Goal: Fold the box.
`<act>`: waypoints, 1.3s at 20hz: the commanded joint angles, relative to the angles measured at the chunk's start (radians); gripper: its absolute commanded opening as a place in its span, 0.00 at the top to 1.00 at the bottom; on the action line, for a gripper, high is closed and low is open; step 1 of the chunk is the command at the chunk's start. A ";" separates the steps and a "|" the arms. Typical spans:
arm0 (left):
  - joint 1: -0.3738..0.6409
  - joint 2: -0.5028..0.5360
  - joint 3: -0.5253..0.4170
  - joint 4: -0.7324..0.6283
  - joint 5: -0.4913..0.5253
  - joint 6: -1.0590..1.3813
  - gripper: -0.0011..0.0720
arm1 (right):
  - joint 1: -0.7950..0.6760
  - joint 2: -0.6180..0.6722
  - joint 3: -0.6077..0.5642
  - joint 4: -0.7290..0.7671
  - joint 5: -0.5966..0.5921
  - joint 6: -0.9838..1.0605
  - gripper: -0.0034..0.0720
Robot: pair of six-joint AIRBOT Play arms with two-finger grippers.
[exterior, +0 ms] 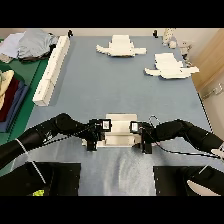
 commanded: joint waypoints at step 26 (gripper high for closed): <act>-0.023 0.162 0.068 0.444 -0.158 -0.773 0.97 | 0.001 -0.001 -0.001 0.000 0.000 0.001 0.23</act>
